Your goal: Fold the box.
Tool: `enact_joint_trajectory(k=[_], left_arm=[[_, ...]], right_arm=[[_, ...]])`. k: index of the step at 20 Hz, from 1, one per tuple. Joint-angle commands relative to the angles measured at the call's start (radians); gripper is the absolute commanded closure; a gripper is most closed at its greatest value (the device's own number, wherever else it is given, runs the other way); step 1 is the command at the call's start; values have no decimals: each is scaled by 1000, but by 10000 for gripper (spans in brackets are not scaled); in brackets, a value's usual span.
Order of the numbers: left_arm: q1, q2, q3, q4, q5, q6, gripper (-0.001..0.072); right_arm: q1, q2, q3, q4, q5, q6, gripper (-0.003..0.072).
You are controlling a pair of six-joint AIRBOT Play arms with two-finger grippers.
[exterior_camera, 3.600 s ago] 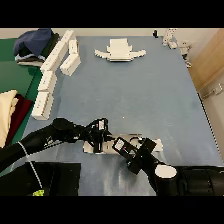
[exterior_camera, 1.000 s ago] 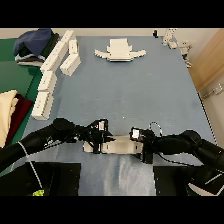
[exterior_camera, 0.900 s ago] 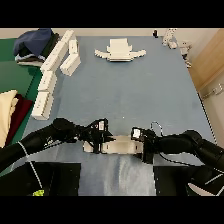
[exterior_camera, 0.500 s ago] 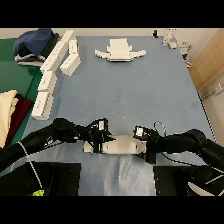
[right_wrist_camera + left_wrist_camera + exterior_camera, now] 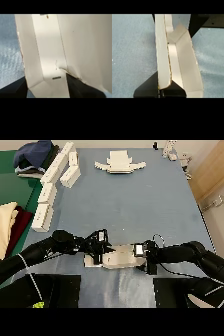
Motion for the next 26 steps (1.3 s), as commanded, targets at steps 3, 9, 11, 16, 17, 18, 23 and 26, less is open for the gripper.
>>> enact_joint_trajectory(k=[3,9,11,16,17,18,23,26], left_arm=[[0,0,0,3,-5,3,695],[0,0,0,3,-5,3,696],[0,0,0,3,-5,3,696],[0,0,0,3,-5,3,696],[0,0,0,3,-5,3,696],[0,0,0,3,-5,3,696],[0,0,0,3,-5,3,696],[0,0,0,3,-5,3,696]], right_arm=[[-71,50,1,6,-124,-3,13],[-75,70,1,-48,-77,42,12],[-75,48,1,-14,-28,-31,12],[-75,-2,3,39,19,-127,11],[-75,-8,3,51,19,-148,11],[-75,-14,2,63,15,-163,11],[-71,-82,0,97,-12,-167,11],[-65,-99,0,106,-18,-167,11]])
